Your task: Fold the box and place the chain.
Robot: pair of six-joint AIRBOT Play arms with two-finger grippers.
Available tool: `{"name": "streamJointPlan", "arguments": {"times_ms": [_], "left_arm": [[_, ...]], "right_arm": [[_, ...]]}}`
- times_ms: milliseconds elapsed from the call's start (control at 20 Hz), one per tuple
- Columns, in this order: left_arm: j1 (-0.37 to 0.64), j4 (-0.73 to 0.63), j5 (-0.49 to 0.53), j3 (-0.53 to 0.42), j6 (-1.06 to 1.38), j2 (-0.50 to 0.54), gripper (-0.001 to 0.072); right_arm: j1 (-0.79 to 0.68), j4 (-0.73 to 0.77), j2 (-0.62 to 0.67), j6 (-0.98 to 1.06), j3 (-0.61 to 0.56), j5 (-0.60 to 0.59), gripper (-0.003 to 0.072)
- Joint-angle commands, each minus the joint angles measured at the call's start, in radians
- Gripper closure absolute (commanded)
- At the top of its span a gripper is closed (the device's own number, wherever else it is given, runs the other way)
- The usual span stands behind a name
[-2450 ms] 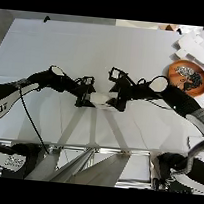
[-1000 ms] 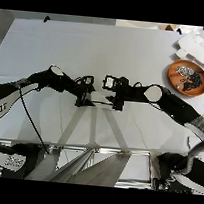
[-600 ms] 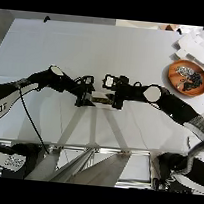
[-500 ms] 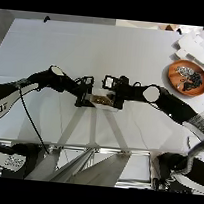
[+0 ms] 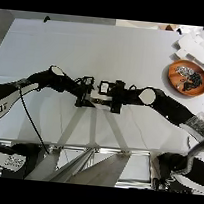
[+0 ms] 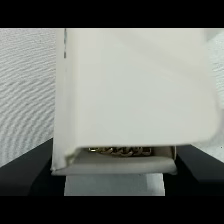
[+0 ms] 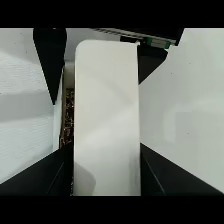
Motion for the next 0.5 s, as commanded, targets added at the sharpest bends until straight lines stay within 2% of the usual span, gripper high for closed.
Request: {"name": "streamJointPlan", "arguments": {"times_ms": [0, 50, 150, 450], "left_arm": [[0.0, -0.001, 0.002, 0.0, -0.002, 0.0, 0.0432], [0.0, 0.0, 0.003, 0.0, -0.002, 0.0, 0.0432], [0.0, -0.001, 0.002, 0.0, -0.002, 0.0, 0.0432], [0.0, -0.001, 0.003, 0.0, -0.001, 0.0, 0.0432]], "right_arm": [[0.009, 0.005, 0.0, 0.001, 0.001, 0.026, 0.0261], [0.009, 0.005, 0.0, 0.001, 0.001, 0.035, 0.0259], [0.009, 0.008, 0.006, 0.0, 0.001, 0.051, 0.0105], [0.003, 0.035, 0.121, 0.005, 0.018, 0.055, 0.0108]]}}
